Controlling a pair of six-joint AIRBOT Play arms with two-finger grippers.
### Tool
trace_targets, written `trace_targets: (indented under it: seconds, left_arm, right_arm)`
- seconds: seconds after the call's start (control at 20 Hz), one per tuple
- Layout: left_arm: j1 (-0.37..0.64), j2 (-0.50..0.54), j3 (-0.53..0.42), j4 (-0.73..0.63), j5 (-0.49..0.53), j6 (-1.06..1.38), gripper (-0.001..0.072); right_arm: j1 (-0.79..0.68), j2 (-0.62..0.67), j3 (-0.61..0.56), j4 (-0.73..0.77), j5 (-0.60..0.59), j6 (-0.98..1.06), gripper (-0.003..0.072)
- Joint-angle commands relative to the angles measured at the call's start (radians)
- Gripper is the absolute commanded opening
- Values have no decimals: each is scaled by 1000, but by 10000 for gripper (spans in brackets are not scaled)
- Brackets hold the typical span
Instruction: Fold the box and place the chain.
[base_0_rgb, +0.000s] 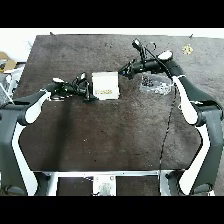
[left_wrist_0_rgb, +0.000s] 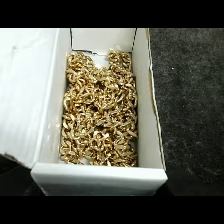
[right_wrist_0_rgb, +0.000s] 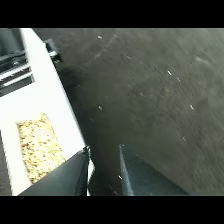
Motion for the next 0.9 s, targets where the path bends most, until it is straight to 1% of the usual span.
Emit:
trace_targets:
  seconds: [0.0, 0.2, 0.25, 0.3, 0.5, 0.7, 0.8, 0.85]
  left_arm:
    - [0, 0, 0, 0, 0, 0, 286]
    - [0, 0, 0, 0, 0, 0, 285]
    - [0, 0, 0, 0, 0, 0, 286]
    - [0, 0, 0, 0, 0, 0, 285]
    - [0, 0, 0, 0, 0, 0, 286]
    - [0, 0, 0, 0, 0, 0, 286]
    - [0, 0, 0, 0, 0, 0, 285]
    - [0, 0, 0, 0, 0, 0, 285]
  right_arm:
    - [1, -18, 5, 84, 111, -133, 237]
    - [3, -18, 5, 80, 170, -159, 236]
    - [4, -18, 5, 72, 201, -159, 227]
    - [6, -18, 5, 54, 214, -159, 197]
    - [50, -18, 2, -46, 196, -166, 197]
    - [96, -18, 2, -60, 129, -219, 196]
    - [112, -18, 2, -56, 127, -229, 193]
    - [117, -16, 2, -56, 141, -229, 103]
